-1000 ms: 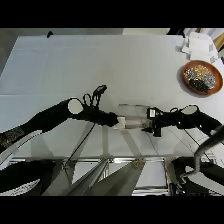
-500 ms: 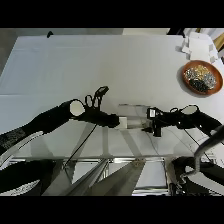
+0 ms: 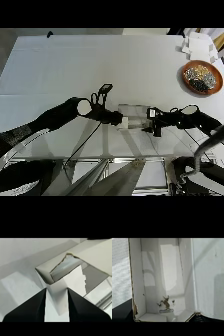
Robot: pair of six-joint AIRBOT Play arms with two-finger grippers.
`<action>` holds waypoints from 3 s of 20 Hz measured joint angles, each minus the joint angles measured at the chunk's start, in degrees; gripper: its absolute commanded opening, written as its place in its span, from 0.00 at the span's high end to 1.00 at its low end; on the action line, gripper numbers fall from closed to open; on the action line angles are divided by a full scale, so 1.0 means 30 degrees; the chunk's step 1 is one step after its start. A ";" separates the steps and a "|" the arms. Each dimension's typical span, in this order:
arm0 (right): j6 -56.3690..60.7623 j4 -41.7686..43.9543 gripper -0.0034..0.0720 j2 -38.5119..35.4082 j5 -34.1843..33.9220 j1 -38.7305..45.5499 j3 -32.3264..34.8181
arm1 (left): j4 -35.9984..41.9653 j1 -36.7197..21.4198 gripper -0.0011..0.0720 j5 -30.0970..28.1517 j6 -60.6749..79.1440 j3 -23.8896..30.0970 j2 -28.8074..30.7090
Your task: Fold the box and place the chain.
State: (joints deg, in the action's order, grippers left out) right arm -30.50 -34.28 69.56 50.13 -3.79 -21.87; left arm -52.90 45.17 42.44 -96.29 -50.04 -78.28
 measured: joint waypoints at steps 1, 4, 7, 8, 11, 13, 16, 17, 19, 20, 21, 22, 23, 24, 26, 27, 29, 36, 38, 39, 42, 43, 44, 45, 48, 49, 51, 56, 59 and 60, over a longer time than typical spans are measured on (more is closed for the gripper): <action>-0.0007 0.0000 0.57 0.0000 0.0000 0.0000 0.0000 | -0.0437 0.0095 0.58 0.0131 -0.0459 -0.0204 -0.0124; 0.0000 0.0000 0.57 0.0000 0.0000 0.0000 0.0000 | -0.1588 0.0393 0.57 0.0619 -0.1705 -0.0845 -0.0554; 0.0000 0.0000 0.57 0.0000 0.0000 0.0000 0.0000 | -0.2477 0.0685 0.58 0.1107 -0.2674 -0.1552 -0.0998; 0.0000 0.0000 0.57 0.0000 0.0000 0.0000 0.0000 | -0.2732 0.0772 0.58 0.1246 -0.2951 -0.1756 -0.1100; 0.0000 0.0000 0.57 0.0000 0.0000 0.0000 0.0000 | -0.3701 0.0940 0.57 0.1588 -0.4204 -0.2317 -0.1275; 0.0000 0.0000 0.57 0.0000 0.0000 0.0000 0.0000 | -0.4488 0.1035 0.58 0.2040 -0.5275 -0.2732 -0.1370; 0.0000 0.0000 0.57 0.0000 0.0000 0.0000 0.0000 | -0.5581 0.1268 0.58 0.3045 -0.6528 -0.3548 -0.1727; 0.0000 0.0000 0.57 0.0000 0.0000 0.0000 -0.0007 | -0.5865 0.1384 0.58 0.3373 -0.6878 -0.3818 -0.1938; 0.0000 0.0000 0.57 0.0000 0.0000 0.0000 0.0000 | -0.6156 0.1654 0.57 0.3942 -0.7329 -0.4320 -0.2441; -0.0007 0.0000 0.57 0.0000 0.0000 0.0000 0.0000 | -0.6280 0.1800 0.57 0.4277 -0.7497 -0.4575 -0.2710; -0.0007 0.0000 0.57 0.0000 0.0007 0.0000 0.0000 | -0.6404 0.1945 0.57 0.4605 -0.7679 -0.4852 -0.3009; -0.0007 0.0000 0.57 0.0000 0.0000 0.0000 -0.0007 | -0.6470 0.2076 0.57 0.4903 -0.7890 -0.5107 -0.3257; -0.0007 -0.0007 0.57 0.0000 0.0000 0.0000 0.0000 | -0.6513 0.2200 0.57 0.5209 -0.8051 -0.5370 -0.3497; -0.0007 0.0000 0.57 0.0000 0.0000 0.0000 0.0000 | -0.6550 0.2302 0.58 0.5326 -0.8255 -0.5559 -0.3701; -0.0007 0.0000 0.57 0.0000 0.0000 0.0000 0.0000 | -0.6666 0.2448 0.58 0.5508 -0.8794 -0.5829 -0.4000; -0.0007 0.0000 0.57 0.0000 0.0000 0.0000 0.0000 | -0.6666 0.2484 0.58 0.5581 -0.9085 -0.5901 -0.4116; -0.0007 0.0000 0.57 0.0000 0.0000 0.0000 0.0000 | -0.6666 0.2543 0.58 0.5741 -0.9770 -0.5996 -0.4320; -0.0007 -0.0007 0.57 0.0000 0.0000 0.0000 -0.0007 | -0.6674 0.2455 0.58 0.6011 -1.1868 -0.6200 -0.4758; -0.0007 0.0000 0.57 0.0000 0.0000 0.0000 0.0000 | -0.6674 0.2390 0.58 0.6120 -1.2196 -0.6404 -0.4816; -0.0007 -0.0007 0.57 0.0000 0.0000 0.0000 0.0000 | -0.6681 0.2353 0.58 0.6178 -1.2313 -0.6586 -0.4874; -0.0007 0.0000 0.57 0.0000 0.0000 0.0000 0.0000 | -0.6688 0.2339 0.58 0.6885 -1.2502 -0.7337 -0.5326; -0.0007 -0.0007 0.57 0.0000 0.0000 0.0000 -0.0007 | -0.6688 0.2368 0.58 0.7162 -1.2633 -0.7497 -0.5515; -0.0007 0.0000 0.57 0.0000 0.0000 0.0000 0.0000 | -0.6688 0.2419 0.59 0.7446 -1.2735 -0.7628 -0.5697; -0.0007 0.0000 0.57 0.0000 0.0000 0.0000 0.0000 | -0.6674 0.2477 0.62 0.7657 -1.2786 -0.7723 -0.5872; -0.0007 0.0000 0.57 0.0000 0.0000 0.0000 0.0000 | -0.6681 0.2608 0.62 0.8167 -1.2917 -0.7861 -0.6237; -0.0007 -0.0007 0.57 0.0000 0.0000 0.0000 0.0000 | -0.6674 0.2645 0.62 0.8269 -1.2932 -0.7890 -0.6339; -0.0007 -0.0007 0.57 0.0000 0.0000 0.0000 -0.0007 | -0.6681 0.2718 0.79 0.8364 -1.2983 -0.7919 -0.6535; 0.0015 0.0007 0.57 0.0000 0.0029 0.0000 -0.0007 | -0.6681 0.2805 0.98 0.8298 -1.3114 -0.7956 -0.6739; 0.0015 0.0007 0.57 -0.0015 0.0044 0.0007 -0.0007 | -0.6681 0.2820 0.98 0.8262 -1.3114 -0.7963 -0.6783; 0.0007 0.0007 0.57 -0.0015 0.0044 0.0000 -0.0007 | -0.6681 0.2820 0.98 0.8247 -1.3114 -0.7963 -0.6790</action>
State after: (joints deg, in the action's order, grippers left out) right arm -30.48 -34.26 69.52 50.26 -3.79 -21.89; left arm -72.95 53.63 67.18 -135.63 -73.93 -98.65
